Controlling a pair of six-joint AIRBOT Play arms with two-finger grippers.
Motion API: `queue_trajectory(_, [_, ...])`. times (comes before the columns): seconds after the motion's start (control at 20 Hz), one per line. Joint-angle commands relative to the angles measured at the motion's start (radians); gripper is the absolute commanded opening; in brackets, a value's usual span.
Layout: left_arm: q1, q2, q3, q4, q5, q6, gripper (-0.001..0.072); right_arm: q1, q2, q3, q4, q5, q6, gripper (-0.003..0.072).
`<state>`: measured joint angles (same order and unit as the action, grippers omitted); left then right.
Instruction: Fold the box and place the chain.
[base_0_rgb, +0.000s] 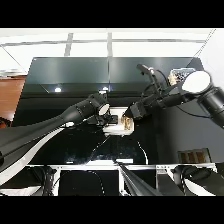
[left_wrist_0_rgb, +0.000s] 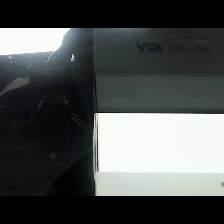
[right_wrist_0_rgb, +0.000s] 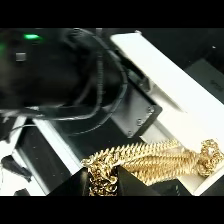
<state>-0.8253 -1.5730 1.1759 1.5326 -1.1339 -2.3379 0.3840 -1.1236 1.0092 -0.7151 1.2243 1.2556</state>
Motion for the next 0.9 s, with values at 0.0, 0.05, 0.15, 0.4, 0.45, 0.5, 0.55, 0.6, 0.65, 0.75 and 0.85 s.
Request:
queue_trajectory(0.0, [0.000, -0.001, 0.000, 0.000, -0.001, 0.000, 0.0026, 0.018, -0.017, -0.061, -0.004, -0.101, 0.009, 0.0016])
queue_trajectory(0.05, [0.000, -0.001, 0.000, 0.000, -0.001, 0.000, 0.0026, 0.015, -0.018, -0.064, -0.028, -0.122, 0.017, 0.0017])
queue_trajectory(0.15, [0.000, -0.001, 0.000, 0.000, -0.002, 0.000, 0.0026, 0.015, -0.018, -0.063, -0.102, -0.152, 0.064, 0.0018])
queue_trajectory(0.4, [0.000, -0.001, 0.000, 0.000, -0.003, 0.000, 0.0026, 0.007, -0.017, -0.063, -0.124, -0.108, 0.103, 0.0332])
queue_trajectory(0.45, [0.000, -0.001, 0.000, 0.000, -0.003, 0.000, 0.0026, -0.008, -0.015, -0.061, -0.125, -0.078, 0.103, 0.0331])
queue_trajectory(0.5, [0.000, -0.001, 0.000, 0.000, -0.003, 0.000, 0.0026, -0.032, -0.008, -0.058, -0.129, -0.042, 0.103, 0.0331])
queue_trajectory(0.55, [0.000, -0.001, 0.000, 0.001, -0.003, 0.000, 0.0026, -0.060, 0.008, -0.058, -0.135, -0.008, 0.102, 0.0331])
queue_trajectory(0.6, [0.000, -0.001, 0.000, 0.004, -0.001, 0.000, 0.0026, -0.098, 0.031, -0.058, -0.161, 0.031, 0.102, 0.0331])
queue_trajectory(0.65, [0.000, -0.001, 0.000, 0.003, 0.001, 0.000, 0.0026, -0.134, 0.059, -0.058, -0.200, 0.074, 0.103, 0.0331])
queue_trajectory(0.75, [0.000, -0.002, 0.000, 0.003, 0.000, 0.000, 0.0026, -0.210, 0.124, -0.058, -0.316, 0.163, 0.147, 0.0331])
queue_trajectory(0.85, [0.001, -0.005, 0.000, 0.003, 0.000, 0.000, 0.0026, -0.254, 0.193, -0.059, -0.447, 0.213, 0.183, 0.0331])
